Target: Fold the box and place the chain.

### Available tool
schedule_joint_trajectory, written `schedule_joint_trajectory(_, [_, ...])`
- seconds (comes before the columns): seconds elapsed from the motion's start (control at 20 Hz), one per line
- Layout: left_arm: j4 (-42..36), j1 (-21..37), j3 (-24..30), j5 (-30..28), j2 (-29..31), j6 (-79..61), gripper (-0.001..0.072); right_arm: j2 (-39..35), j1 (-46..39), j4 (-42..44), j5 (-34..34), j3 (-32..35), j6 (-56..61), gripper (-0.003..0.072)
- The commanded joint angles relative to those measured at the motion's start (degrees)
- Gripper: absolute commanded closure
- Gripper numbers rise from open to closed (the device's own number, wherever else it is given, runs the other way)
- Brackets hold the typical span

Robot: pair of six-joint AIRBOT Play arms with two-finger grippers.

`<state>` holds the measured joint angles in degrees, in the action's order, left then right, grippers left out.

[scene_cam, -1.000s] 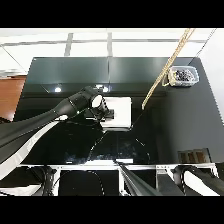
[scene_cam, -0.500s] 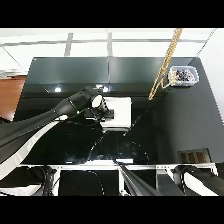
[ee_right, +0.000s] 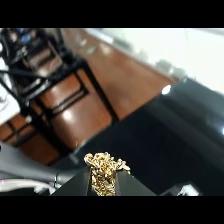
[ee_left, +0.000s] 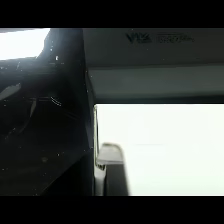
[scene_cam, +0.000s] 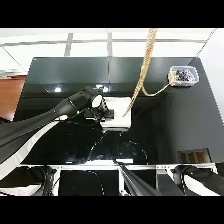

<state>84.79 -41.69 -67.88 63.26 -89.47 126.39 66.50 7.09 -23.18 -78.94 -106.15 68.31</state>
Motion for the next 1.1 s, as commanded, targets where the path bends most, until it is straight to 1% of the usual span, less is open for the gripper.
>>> schedule_joint_trajectory(0.0, [0.02,0.02,-0.02,0.02,0.0,0.0,0.0682,2.69,4.46,-7.61,-2.51,0.5,2.36,0.0669])
schedule_joint_trajectory(0.1, [0.0,0.02,-0.02,0.02,0.0,0.0,0.0681,3.37,5.6,-12.02,-5.25,2.78,3.41,0.0669])
schedule_joint_trajectory(0.25, [0.02,0.02,-0.02,0.02,0.0,0.0,0.0682,3.37,5.66,-14.34,-8.76,9.77,3.8,0.0669])
schedule_joint_trajectory(0.35, [0.02,0.02,-0.02,0.0,0.0,-0.02,0.0681,3.37,5.66,-14.38,-8.5,14.84,3.78,0.067])
schedule_joint_trajectory(0.6, [0.02,0.02,-0.02,-0.17,0.0,-0.02,0.0682,3.37,5.66,-14.36,-5.07,26.34,3.72,0.0669])
schedule_joint_trajectory(0.7, [0.02,0.02,-0.02,-0.17,0.0,-0.02,0.0682,3.39,6.34,-13.14,-1.9,31.32,3.74,0.0669])
schedule_joint_trajectory(0.9, [0.02,0.02,-0.02,-0.22,0.0,-0.02,0.0682,3.56,10.05,-12.33,10.51,42.64,4.37,0.0669])
schedule_joint_trajectory(1.05, [0.02,0.02,-0.02,-0.2,0.0,-0.02,0.0682,3.65,11.61,-13.11,19.89,49.37,5.81,0.0668])
